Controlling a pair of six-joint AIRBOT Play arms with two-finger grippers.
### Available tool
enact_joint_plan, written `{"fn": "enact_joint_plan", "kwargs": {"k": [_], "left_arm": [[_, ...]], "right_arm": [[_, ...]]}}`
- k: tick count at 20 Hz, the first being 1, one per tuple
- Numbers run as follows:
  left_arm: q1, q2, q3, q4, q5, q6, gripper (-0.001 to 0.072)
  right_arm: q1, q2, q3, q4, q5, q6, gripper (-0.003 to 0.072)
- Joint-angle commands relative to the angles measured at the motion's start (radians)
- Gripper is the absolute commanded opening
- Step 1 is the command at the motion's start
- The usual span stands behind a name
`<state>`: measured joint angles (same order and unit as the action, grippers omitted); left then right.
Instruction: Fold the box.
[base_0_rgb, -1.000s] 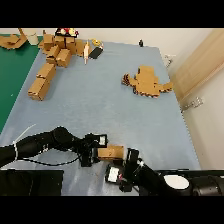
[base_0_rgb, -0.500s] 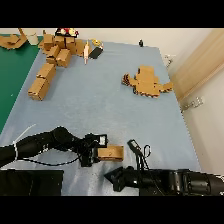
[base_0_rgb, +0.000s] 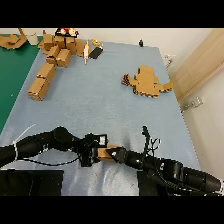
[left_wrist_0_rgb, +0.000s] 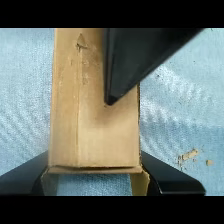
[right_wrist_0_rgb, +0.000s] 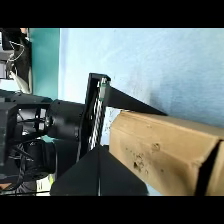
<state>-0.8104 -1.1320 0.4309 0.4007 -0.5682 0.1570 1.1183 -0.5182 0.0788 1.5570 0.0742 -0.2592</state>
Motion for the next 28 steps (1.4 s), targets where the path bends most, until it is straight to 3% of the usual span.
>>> {"fn": "enact_joint_plan", "kwargs": {"k": [1, 14, 28], "left_arm": [[0.000, 0.001, 0.000, 0.000, 0.000, 0.000, 0.0512], [0.000, 0.001, 0.000, 0.000, 0.000, 0.000, 0.0512], [0.000, 0.001, 0.000, 0.000, 0.000, 0.000, 0.0512]], "right_arm": [[-0.007, 0.000, -0.003, 0.003, -0.025, 0.006, 0.0003], [0.055, 0.000, -0.003, 0.003, -0.127, 0.008, 0.0002], [0.054, -0.068, -0.003, 0.003, -0.109, 0.008, 0.0002]]}}
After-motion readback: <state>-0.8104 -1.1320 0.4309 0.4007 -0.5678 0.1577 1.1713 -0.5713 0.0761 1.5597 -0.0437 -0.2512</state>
